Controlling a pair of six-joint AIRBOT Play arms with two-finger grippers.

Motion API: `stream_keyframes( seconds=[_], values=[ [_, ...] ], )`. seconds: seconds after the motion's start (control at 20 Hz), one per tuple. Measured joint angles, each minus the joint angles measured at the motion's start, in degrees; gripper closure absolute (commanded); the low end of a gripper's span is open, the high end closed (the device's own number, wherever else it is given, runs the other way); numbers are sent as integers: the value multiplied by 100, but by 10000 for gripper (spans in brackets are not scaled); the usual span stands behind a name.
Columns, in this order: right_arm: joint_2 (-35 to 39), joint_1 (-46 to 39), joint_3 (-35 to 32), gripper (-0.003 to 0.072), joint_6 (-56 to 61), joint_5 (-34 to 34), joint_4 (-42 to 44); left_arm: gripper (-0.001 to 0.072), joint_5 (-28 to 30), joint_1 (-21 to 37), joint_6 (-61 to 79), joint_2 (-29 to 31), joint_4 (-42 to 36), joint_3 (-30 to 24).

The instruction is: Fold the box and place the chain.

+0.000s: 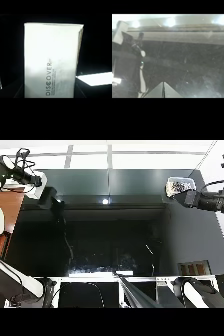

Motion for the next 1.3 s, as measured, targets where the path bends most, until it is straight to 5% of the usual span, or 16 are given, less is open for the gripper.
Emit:
stream_keyframes(
  seconds=[0.1, 0.15, 0.45, 0.5, 0.55, 0.6, 0.75, 0.9, 1.2, 1.3],
  values=[
    [0, 0, 0, 669, 11, -11, 0, 277, -118, 103, -13, -365, -79, 446],
    [0, 0, 0, 669, 11, -11, 0, 13, -205, 136, -13, -476, -98, 564],
    [0, 0, -7, 669, 7, 0, 0, 15, -243, 160, -363, -90, 20, 903],
    [-7, 22, -31, 669, 4, -28, 0, 95, -308, 146, -481, 133, 17, 920],
    [-11, 61, -72, 669, 2, -68, -11, 450, -391, 133, -702, 382, -72, 929],
    [-13, 146, -146, 670, -2, -138, -15, 685, -481, 114, -942, 643, -269, 920],
    [-11, 516, -455, 670, 2, -455, -374, 685, -1172, -68, -1259, 1506, -1261, 439],
    [-11, 791, -785, 670, 313, -901, -1309, 685, -1213, -575, -1327, 2750, -1788, -918],
    [-13, 940, -1080, 669, 643, -1482, -2406, 683, 341, -1668, -1392, 5947, -1805, -5370],
    [-11, 953, -1104, 669, 664, -1543, -2520, 683, 647, -1766, -1438, 6701, -1762, -6384]
  ],
)
